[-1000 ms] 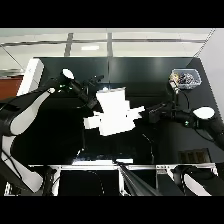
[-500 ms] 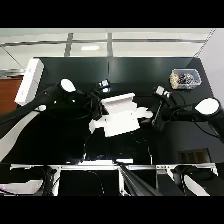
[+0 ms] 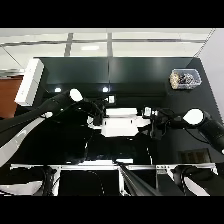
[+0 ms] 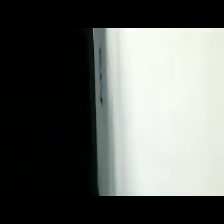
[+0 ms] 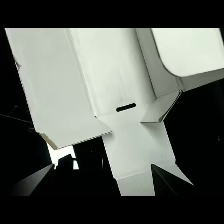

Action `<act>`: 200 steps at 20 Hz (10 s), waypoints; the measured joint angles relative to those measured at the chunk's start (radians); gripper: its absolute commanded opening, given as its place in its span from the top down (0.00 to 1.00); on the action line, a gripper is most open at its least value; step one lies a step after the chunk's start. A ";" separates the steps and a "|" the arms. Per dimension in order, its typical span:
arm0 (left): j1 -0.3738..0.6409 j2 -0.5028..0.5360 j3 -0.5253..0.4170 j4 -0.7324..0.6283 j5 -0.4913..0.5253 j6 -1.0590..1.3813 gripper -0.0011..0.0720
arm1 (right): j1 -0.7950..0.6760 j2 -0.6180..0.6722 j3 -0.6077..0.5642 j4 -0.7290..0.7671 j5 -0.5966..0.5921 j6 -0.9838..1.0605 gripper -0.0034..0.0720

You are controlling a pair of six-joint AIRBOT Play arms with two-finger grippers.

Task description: Fold the box and place the chain.

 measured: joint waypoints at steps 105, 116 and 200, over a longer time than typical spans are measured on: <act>0.015 0.188 -0.051 -0.243 0.048 -0.511 0.95 | 0.060 -0.391 0.111 0.257 -0.110 -0.365 0.63; 0.024 0.042 -0.054 -0.216 0.106 -0.491 0.95 | 0.060 -0.391 0.111 0.256 -0.109 -0.366 0.63; 0.320 0.052 -0.292 -0.205 -0.207 -1.147 0.95 | 0.060 -0.391 0.111 0.257 -0.110 -0.365 0.63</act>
